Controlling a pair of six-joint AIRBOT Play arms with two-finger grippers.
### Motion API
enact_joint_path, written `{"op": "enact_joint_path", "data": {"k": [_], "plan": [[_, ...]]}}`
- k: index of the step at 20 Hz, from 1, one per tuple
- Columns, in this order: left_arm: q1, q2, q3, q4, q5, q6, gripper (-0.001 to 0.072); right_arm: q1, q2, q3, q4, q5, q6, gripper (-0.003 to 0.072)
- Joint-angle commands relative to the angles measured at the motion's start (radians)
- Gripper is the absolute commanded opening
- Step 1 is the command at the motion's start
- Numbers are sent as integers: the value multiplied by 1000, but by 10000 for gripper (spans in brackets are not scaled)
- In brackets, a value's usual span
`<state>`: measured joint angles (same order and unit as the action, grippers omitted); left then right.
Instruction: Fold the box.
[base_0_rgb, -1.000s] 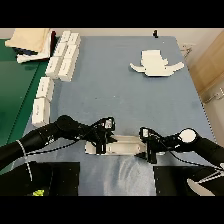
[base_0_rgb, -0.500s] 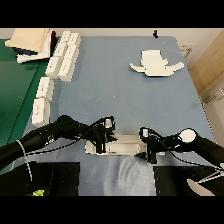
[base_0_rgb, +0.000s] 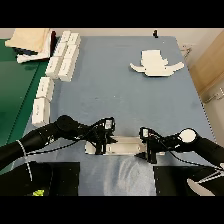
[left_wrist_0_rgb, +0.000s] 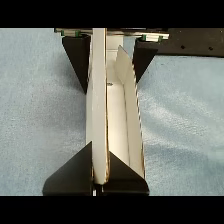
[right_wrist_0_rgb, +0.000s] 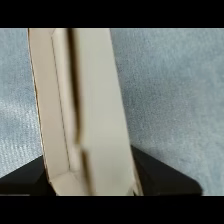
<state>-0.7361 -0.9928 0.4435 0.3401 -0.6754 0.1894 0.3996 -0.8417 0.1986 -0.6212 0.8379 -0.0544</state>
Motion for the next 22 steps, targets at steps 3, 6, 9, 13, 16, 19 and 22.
{"op": "enact_joint_path", "data": {"k": [3, 6, 9, 13, 16, 19, 22], "plan": [[2, 0, 0, 0, 40, 0, 21, 1, 0, 0, 0, 0, 0, 601], [2, 0, 0, 0, 48, 0, 21, 1, 0, 0, 0, 0, 0, 601], [2, 0, 0, 0, 47, 0, 22, 1, 0, 0, 0, 0, 0, 601], [2, 1, 0, -1, 47, 0, 431, 1, 0, 0, 0, 0, 0, 601], [10, 23, 0, 12, 47, 0, 432, 1, 0, 0, 0, 0, 0, 601], [66, 92, 0, 181, 29, -213, 435, 1, 0, 0, 0, 0, 0, 601], [152, 210, 0, 479, -126, -612, 432, 1, 0, 0, 0, 0, 0, 600]]}}
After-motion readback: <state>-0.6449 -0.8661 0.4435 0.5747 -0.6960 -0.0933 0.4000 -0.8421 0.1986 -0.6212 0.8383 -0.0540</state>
